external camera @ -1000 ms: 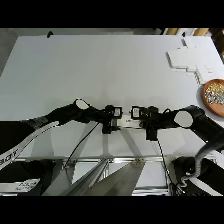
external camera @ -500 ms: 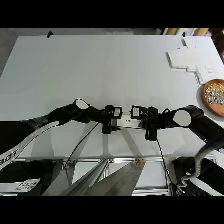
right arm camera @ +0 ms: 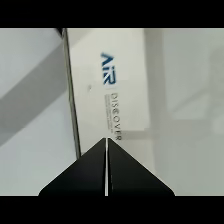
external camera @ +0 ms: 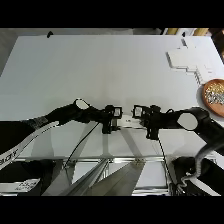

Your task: Fold the box and place the chain.

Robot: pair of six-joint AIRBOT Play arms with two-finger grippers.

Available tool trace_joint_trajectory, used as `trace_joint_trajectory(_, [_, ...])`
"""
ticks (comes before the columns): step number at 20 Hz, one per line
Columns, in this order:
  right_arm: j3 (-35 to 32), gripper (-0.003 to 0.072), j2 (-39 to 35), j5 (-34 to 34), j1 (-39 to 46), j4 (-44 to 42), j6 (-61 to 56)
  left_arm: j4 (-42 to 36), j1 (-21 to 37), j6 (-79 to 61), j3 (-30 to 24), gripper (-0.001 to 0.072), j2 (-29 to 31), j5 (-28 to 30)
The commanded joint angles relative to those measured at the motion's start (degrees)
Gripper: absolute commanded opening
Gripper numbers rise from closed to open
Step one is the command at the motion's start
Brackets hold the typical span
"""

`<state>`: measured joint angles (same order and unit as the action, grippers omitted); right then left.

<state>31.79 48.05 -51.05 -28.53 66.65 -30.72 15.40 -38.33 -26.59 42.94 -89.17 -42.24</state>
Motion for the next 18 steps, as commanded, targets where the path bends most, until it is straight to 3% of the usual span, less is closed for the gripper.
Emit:
trace_joint_trajectory(1, [1.11, 0.0016, -3.82, 4.83, 1.51, 1.73, -3.37, 0.02, 0.02, 0.00, 0.00, 0.0311, 0.02, -0.02])
trace_joint_trajectory(7, [1.05, 0.0016, -2.56, 5.38, 25.05, 3.80, -14.03, 0.04, 0.02, 0.00, 0.00, 0.0311, 0.02, 0.00])
trace_joint_trajectory(11, [0.37, 0.0016, 1.75, 5.33, 38.01, 3.87, -14.71, 0.02, 0.02, 0.00, 0.00, 0.0311, 0.02, -0.04])
trace_joint_trajectory(18, [0.35, 0.0016, 8.48, 3.58, 40.26, 0.96, -16.04, -1.66, 0.24, 1.14, 0.00, 0.0309, 1.95, 0.74])
